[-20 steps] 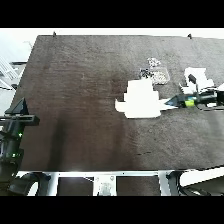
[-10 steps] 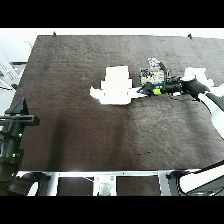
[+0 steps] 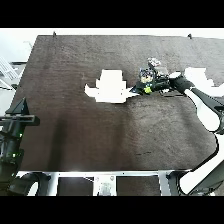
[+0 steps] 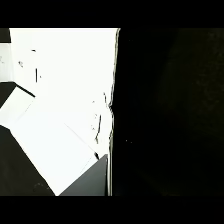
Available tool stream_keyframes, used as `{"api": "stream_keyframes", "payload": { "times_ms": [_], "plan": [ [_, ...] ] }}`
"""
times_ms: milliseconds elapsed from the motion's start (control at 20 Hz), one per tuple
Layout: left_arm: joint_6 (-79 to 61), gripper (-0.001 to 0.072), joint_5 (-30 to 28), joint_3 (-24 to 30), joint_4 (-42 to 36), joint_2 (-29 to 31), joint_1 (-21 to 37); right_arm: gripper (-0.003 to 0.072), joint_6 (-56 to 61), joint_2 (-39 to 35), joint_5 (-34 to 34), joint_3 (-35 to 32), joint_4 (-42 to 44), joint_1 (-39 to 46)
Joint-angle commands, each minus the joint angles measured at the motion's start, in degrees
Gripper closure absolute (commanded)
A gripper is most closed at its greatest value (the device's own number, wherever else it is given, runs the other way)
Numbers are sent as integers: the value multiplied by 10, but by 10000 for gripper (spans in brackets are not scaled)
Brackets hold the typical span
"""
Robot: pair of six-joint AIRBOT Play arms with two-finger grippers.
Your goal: Fold the box and place the chain.
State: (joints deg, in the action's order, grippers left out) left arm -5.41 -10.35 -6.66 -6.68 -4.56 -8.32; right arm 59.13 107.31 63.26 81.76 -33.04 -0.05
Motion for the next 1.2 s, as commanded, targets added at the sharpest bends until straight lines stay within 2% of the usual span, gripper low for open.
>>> {"api": "stream_keyframes", "payload": {
  "times_ms": [0,100,150,200,250,300,400,500,650,800,900,1000,1050,1150],
  "plan": [
    [0,690,10,0,0,0,0,678,-11,9,2,14,-15,-2],
    [0,689,16,0,0,0,0,678,-13,9,0,23,-19,-6],
    [-1,621,32,-1,1,0,0,678,-12,9,0,26,-28,-7],
    [0,225,50,-1,4,0,0,678,-10,9,-2,26,-34,-9],
    [7,90,59,-1,2,0,0,678,-10,9,-2,26,-36,-13],
    [18,155,60,-1,2,-6,0,678,-10,9,-3,27,-37,-14],
    [20,154,59,-7,2,-35,0,678,-10,9,-12,27,-37,-15],
    [25,154,67,-26,1,-92,0,678,-11,9,-14,27,-37,-16],
    [23,154,72,-89,2,-224,0,677,-11,9,-14,27,-37,-16],
    [4,134,115,-180,4,-375,6,678,-5,9,-13,27,-37,-16],
    [25,135,205,-244,5,-463,45,678,-2,9,-13,27,-36,-16],
    [72,135,359,-307,25,-540,112,678,-2,9,-13,27,-37,-16],
    [120,135,422,-342,77,-572,140,677,-2,9,-13,27,-36,-16],
    [240,135,522,-431,243,-639,168,677,-2,9,-14,27,-36,-16]
  ]
}}
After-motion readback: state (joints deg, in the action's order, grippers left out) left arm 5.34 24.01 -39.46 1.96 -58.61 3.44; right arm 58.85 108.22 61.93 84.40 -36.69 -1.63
